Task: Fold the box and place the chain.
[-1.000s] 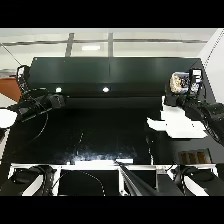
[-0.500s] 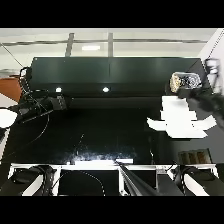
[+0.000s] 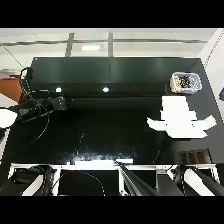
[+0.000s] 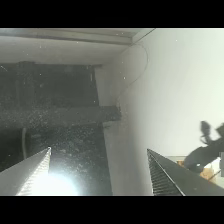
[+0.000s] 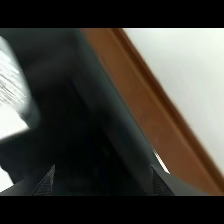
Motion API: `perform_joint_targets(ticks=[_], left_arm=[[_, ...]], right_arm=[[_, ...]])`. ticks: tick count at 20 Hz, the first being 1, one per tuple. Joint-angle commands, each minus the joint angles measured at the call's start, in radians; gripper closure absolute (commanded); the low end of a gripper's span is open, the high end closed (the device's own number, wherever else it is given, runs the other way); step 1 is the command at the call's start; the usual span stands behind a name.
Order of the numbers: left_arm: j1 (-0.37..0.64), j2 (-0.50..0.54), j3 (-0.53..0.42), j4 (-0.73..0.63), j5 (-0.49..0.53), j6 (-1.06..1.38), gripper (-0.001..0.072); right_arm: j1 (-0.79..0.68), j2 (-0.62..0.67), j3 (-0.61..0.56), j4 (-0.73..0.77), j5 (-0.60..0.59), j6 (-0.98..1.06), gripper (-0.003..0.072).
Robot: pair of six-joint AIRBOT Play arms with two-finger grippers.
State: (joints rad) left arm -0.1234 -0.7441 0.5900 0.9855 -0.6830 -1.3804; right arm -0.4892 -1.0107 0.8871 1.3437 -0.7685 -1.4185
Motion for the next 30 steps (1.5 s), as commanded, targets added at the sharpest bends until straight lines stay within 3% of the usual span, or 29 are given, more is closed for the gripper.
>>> perform_joint_targets(ticks=[1,5,20,26,27,29,30], left_arm=[[-0.001,0.0,0.0,0.0,-0.002,0.0,0.0004],[-0.001,0.0,0.0,0.0,-0.003,0.0,0.0004],[-0.001,0.0,0.0,-0.003,-0.008,0.0,0.0004],[-0.001,0.0,0.0,-0.003,-0.007,0.0,0.0004],[-0.001,0.0,0.0,-0.003,-0.008,0.0,0.0004],[-0.001,0.0,0.0,-0.003,-0.008,0.0,0.0004],[-0.001,0.0,0.0,-0.003,-0.008,0.0,0.0004]], right_arm=[[-0.057,-0.068,0.005,0.074,-0.165,-0.074,-0.0027],[-0.057,-0.135,0.005,0.145,-0.266,-0.173,-0.0027],[-0.057,-0.151,0.006,0.145,-0.269,-0.2,-0.002],[-0.058,-0.216,0.006,0.148,-0.29,-0.396,-0.0011],[-0.058,-0.216,0.006,0.148,-0.297,-0.426,0.0152],[-0.059,-0.216,0.006,0.15,-0.3,-0.434,0.0262],[-0.059,-0.216,0.006,0.159,-0.307,-0.435,0.0457]])
